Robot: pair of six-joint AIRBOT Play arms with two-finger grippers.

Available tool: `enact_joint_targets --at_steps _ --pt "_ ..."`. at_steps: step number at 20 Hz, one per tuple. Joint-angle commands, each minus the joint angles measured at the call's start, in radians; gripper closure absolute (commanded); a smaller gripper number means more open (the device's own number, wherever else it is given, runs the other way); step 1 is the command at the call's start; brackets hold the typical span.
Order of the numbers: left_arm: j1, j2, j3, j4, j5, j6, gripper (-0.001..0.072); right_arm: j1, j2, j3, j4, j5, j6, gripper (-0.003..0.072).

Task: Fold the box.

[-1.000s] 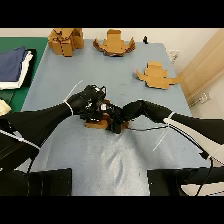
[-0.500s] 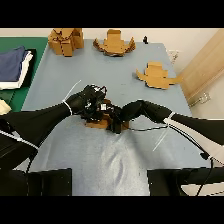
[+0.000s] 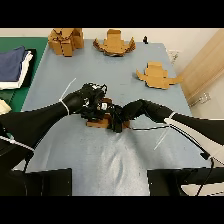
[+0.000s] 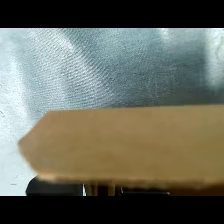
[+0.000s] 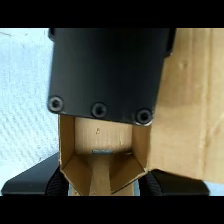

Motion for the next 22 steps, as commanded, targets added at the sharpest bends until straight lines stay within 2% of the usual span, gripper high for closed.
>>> enact_joint_targets --at_steps 1,4,7,9,10,11,19,22 --pt "0.013 0.019 0.001 0.002 0.000 0.011 0.0509 0.001 -0.001 0.000 -0.003 -0.010 0.000 0.0276" --pt "0.045 0.043 0.001 -0.031 0.003 0.047 0.0509 0.001 -0.001 0.000 -0.003 -0.010 0.000 0.0276" --pt "0.075 0.055 0.000 -0.134 0.020 0.126 0.0509 0.001 -0.001 0.000 -0.003 -0.010 0.000 0.0276" --pt "0.084 0.055 -0.013 -0.140 0.020 0.143 0.0508 0.001 -0.001 0.000 -0.003 -0.011 0.000 0.0276" --pt "0.095 0.055 -0.022 -0.143 0.016 0.162 0.0439 0.001 -0.001 0.000 -0.004 -0.011 0.000 0.0276" --pt "0.111 0.056 -0.031 -0.154 0.007 0.183 0.0313 0.001 -0.001 0.000 -0.004 -0.011 0.000 0.0276" --pt "0.289 0.161 -0.132 -0.319 0.036 0.458 0.0312 0.001 -0.001 0.000 -0.013 -0.013 0.000 0.0276" --pt "0.413 0.233 -0.194 -0.565 0.023 0.772 0.0312 0.001 -0.001 0.000 -0.013 -0.013 0.000 0.0276"
